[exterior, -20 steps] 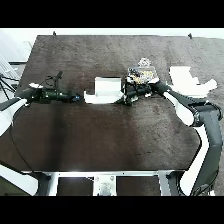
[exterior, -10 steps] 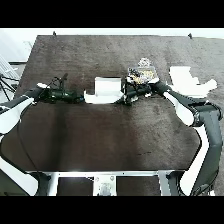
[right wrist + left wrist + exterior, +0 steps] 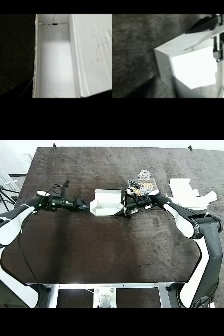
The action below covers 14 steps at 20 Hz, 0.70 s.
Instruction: Fold the box and place the chain.
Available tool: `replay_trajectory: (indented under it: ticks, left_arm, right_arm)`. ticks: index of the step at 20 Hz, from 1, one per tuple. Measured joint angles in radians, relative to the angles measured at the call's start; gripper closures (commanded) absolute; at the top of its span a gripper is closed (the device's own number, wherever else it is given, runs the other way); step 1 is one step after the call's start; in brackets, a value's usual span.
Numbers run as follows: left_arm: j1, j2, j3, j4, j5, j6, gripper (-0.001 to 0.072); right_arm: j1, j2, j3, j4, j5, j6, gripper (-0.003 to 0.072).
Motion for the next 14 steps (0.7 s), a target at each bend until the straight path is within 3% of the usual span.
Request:
replay_trajectory:
  ticks: [14]
  left_arm:
    - [-0.026, 0.000, 0.013, -0.043, -0.036, -0.021, 0.0294]
  right_arm:
    - [0.000, 0.000, 0.000, 0.000, 0.000, 0.000, 0.0180]
